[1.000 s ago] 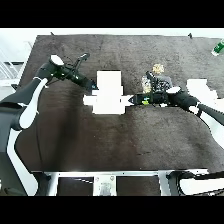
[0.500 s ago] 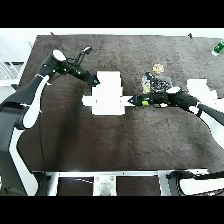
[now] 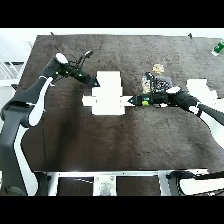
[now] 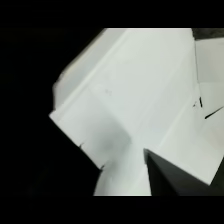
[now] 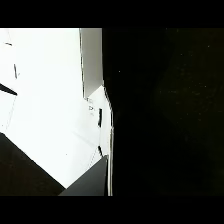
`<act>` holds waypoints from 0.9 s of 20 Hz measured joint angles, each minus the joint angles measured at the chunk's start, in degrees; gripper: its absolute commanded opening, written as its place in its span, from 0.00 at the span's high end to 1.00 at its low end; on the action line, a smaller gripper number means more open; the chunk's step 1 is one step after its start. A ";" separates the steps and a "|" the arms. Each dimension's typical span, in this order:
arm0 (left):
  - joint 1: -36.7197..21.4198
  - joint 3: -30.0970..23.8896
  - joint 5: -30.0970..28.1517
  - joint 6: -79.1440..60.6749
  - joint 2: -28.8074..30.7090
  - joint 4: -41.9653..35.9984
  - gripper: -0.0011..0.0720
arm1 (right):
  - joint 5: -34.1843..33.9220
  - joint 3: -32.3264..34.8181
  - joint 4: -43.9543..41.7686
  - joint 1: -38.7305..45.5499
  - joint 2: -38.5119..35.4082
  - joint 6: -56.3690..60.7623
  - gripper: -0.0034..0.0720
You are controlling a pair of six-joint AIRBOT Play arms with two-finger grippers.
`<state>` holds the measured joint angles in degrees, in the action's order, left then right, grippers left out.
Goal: Fold the box and place the chain.
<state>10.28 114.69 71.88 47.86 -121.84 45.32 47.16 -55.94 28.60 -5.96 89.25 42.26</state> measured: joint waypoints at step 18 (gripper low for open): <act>-1.95 0.13 8.50 -5.40 -2.29 -7.50 0.46 | 0.02 0.00 0.02 0.00 0.00 -0.92 0.94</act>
<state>8.34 114.83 80.38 42.46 -124.14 37.82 47.18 -55.94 28.62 -5.96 89.25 41.34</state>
